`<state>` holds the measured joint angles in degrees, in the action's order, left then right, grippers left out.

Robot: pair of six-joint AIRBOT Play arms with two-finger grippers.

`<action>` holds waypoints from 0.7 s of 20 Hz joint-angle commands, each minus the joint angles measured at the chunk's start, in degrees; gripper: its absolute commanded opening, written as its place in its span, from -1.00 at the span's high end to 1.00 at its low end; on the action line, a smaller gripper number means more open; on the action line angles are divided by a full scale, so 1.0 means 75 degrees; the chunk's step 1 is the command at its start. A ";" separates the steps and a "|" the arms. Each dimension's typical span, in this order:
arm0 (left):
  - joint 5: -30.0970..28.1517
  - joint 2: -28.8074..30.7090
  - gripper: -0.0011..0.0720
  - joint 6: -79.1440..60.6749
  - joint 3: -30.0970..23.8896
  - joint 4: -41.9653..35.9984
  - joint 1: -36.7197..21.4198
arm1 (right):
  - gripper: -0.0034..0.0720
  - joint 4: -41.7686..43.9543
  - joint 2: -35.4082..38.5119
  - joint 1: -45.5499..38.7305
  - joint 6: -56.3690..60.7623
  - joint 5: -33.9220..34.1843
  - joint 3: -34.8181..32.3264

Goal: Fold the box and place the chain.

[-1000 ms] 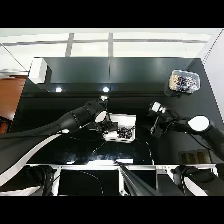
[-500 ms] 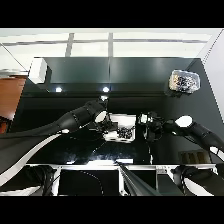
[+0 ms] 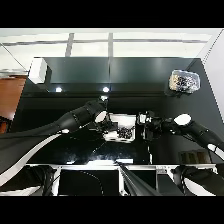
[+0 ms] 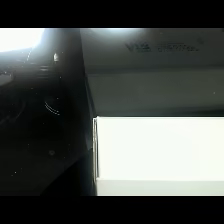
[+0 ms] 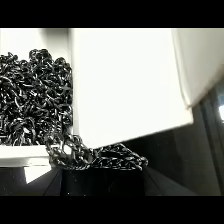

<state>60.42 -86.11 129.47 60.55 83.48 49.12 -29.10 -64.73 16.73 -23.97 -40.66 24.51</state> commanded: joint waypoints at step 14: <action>0.0009 0.0000 0.88 0.0003 0.0000 0.0000 -0.0003 | 0.75 -0.0187 -0.0146 0.0259 0.0187 0.0152 0.0017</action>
<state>60.58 -86.11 129.40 60.55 83.48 49.12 -29.19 -65.82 18.61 -23.81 -39.20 24.60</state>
